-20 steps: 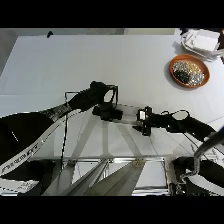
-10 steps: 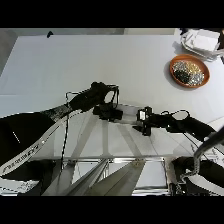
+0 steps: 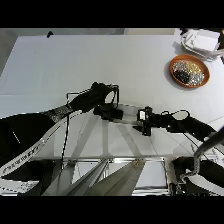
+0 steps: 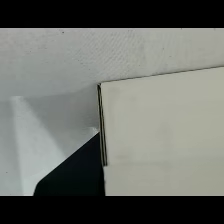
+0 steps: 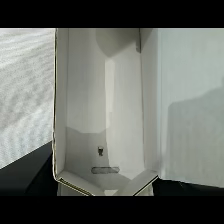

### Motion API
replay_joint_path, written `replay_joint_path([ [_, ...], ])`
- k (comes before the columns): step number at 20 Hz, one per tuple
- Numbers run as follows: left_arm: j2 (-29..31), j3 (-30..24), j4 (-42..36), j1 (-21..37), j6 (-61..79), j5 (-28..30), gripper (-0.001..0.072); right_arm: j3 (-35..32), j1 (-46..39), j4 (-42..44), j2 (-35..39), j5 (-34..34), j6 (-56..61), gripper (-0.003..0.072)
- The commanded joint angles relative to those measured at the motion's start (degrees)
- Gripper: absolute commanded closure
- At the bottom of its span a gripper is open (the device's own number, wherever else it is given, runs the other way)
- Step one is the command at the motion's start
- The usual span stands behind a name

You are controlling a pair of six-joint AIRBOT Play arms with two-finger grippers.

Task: Fold the box and place the chain.

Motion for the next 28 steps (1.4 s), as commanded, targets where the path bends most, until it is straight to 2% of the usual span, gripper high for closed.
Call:
replay_joint_path([
  [1,0.02,0.07,-0.35,-0.04,-0.07,0.9,0.0702,0.0,0.04,-0.02,0.02,-0.04,-0.04,0.0345],
  [7,0.11,0.07,-0.35,-0.04,-0.04,0.28,0.0696,0.0,0.02,-0.02,0.02,-0.04,-0.04,0.0345],
  [8,0.22,0.07,-0.35,-0.04,-0.02,0.15,0.0647,0.0,0.02,-0.02,0.02,-0.04,-0.04,0.0345],
  [11,1.73,0.04,-0.26,0.13,0.66,-0.17,0.0353,0.0,0.02,-0.02,0.02,-0.04,-0.04,0.0345],
  [12,2.45,0.04,-0.11,0.22,0.68,-0.59,0.0297,0.0,0.04,-0.02,0.02,-0.04,-0.04,0.0345],
  [21,9.07,-0.52,0.17,1.29,11.34,-7.56,0.0295,0.0,0.02,-0.02,0.02,-0.04,-0.04,0.0345],
  [25,16.37,-0.94,0.68,2.29,23.76,-12.98,0.0296,0.0,0.02,-0.02,0.02,-0.04,-0.04,0.0345],
  [28,23.32,-0.94,1.27,4.63,38.21,-12.57,0.0296,0.0,0.04,-0.02,0.02,-0.02,-0.04,0.0345],
])
